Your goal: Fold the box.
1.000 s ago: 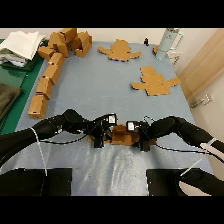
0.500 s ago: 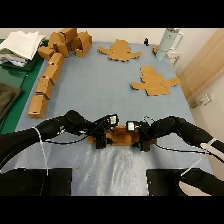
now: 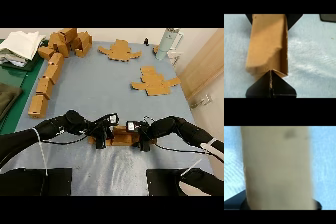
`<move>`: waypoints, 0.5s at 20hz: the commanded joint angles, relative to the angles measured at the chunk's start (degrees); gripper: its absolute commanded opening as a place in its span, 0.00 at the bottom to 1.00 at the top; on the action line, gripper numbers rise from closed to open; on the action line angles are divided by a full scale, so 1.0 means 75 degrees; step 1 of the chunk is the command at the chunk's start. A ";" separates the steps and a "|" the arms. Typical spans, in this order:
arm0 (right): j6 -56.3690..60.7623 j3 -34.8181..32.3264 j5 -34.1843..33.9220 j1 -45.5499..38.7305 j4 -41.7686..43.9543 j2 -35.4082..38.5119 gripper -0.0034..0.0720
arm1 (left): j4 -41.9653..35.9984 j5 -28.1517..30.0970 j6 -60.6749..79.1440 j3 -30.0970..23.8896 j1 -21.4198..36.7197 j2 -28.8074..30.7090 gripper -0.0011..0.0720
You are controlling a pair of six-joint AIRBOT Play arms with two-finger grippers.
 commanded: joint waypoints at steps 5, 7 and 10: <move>0.0000 0.0006 0.0000 0.0000 0.0003 0.0006 0.72 | 0.5327 -0.0831 -0.6834 0.0000 0.0950 0.1976 0.04; 0.0000 0.0003 0.0000 0.0000 0.0003 0.0006 0.72 | 0.6508 -0.1279 -1.0057 0.0000 0.1792 0.2518 0.04; 0.0000 0.0006 0.0000 0.0000 0.0003 0.0006 0.72 | 0.6388 -0.2285 -1.2132 -0.0064 0.3054 0.2489 0.04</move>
